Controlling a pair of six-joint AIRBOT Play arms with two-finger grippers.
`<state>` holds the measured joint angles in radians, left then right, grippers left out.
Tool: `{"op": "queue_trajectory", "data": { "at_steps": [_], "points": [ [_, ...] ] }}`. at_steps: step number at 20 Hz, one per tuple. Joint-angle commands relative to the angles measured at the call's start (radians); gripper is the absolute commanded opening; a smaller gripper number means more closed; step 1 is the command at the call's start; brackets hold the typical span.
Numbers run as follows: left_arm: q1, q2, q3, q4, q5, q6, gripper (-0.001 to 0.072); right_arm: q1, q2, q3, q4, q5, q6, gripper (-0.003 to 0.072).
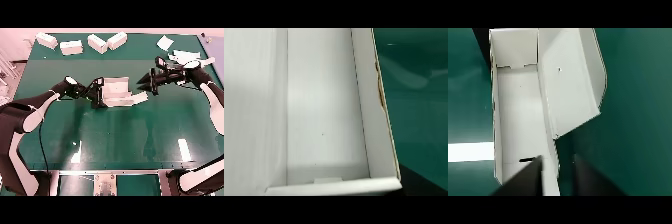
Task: Fold the box and place the chain.
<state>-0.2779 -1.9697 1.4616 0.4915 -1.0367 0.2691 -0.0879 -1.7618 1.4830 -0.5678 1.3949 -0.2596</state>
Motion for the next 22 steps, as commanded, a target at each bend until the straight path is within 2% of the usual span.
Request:
{"op": "queue_trajectory", "data": {
  "at_steps": [1,7,17,22],
  "points": [
    [0.0,0.0,0.0,0.001,0.0,0.0,0.0469,0.019,0.026,-0.002,0.029,0.053,0.062,0.0017],
    [0.0,0.0,0.0,0.001,0.0,0.0,0.0469,0.132,-0.02,0.008,0.062,-0.074,0.011,0.0013],
    [0.0,0.0,0.0,0.001,-0.001,0.0,0.0469,0.134,-0.211,0.205,0.085,-0.105,0.017,0.0013],
    [0.0,0.0,0.0,0.0,-0.001,0.0,0.0469,0.134,-0.284,0.212,0.012,-0.105,0.045,0.0013]
  ]
}}
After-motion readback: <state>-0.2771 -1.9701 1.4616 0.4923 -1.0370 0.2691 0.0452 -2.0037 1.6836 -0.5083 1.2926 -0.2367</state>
